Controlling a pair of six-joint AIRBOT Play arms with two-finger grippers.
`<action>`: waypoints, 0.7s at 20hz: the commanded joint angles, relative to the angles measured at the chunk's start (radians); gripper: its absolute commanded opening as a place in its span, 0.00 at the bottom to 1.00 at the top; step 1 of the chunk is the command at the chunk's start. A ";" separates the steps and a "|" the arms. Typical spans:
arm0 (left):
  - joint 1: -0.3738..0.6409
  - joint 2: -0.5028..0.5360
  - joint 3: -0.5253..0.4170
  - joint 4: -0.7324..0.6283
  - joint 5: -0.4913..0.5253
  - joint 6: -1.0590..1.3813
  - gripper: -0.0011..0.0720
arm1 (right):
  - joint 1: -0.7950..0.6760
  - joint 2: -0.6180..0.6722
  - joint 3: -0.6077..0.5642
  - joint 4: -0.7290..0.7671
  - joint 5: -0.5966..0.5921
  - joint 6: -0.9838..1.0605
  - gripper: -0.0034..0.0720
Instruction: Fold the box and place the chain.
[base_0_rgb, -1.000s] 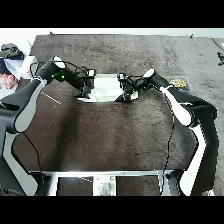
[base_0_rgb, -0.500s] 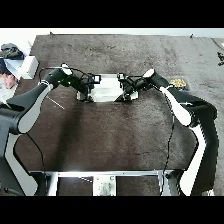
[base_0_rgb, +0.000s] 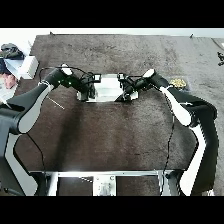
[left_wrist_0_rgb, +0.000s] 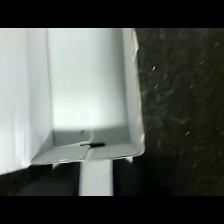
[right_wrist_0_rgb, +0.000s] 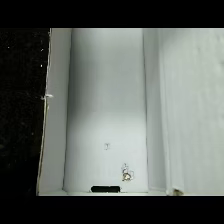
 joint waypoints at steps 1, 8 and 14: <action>0.000 -0.008 0.000 -0.091 -0.023 0.002 0.16 | 0.000 0.000 0.000 0.000 0.000 0.000 0.55; 0.000 -0.037 0.000 -0.186 -0.019 0.010 0.27 | 0.000 0.000 0.000 0.000 0.000 0.000 0.55; 0.000 -0.037 0.000 -0.180 -0.021 0.005 0.79 | 0.000 0.000 0.000 0.000 0.000 0.000 0.55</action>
